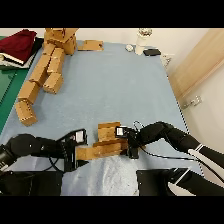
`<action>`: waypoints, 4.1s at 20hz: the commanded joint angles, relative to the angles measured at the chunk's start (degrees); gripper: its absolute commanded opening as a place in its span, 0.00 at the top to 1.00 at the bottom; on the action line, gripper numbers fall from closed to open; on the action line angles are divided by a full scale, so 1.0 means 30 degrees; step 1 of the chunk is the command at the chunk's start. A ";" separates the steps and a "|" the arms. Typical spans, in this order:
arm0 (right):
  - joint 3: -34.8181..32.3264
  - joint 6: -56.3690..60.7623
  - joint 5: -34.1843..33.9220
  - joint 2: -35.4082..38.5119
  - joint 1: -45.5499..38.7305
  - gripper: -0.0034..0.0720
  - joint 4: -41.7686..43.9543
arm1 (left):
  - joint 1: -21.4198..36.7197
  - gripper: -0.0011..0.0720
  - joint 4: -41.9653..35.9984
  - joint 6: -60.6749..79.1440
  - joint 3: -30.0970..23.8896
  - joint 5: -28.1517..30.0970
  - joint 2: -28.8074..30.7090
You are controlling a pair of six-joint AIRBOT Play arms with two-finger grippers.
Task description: Fold the box.
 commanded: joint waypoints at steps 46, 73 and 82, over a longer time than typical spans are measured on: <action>-0.0007 0.0000 0.0015 0.0007 0.0015 0.23 -0.0058 | -0.2696 0.52 -0.1224 0.1719 0.1617 0.5697 -0.6543; -0.0007 0.0000 0.0015 0.0015 0.0015 0.23 -0.0058 | -0.3891 0.32 -0.2565 0.2871 0.1617 0.8167 -0.7701; -0.0007 0.0000 0.0015 0.0007 0.0015 0.23 -0.0058 | -0.3883 0.32 -0.2404 0.2863 0.1610 0.8160 -0.7701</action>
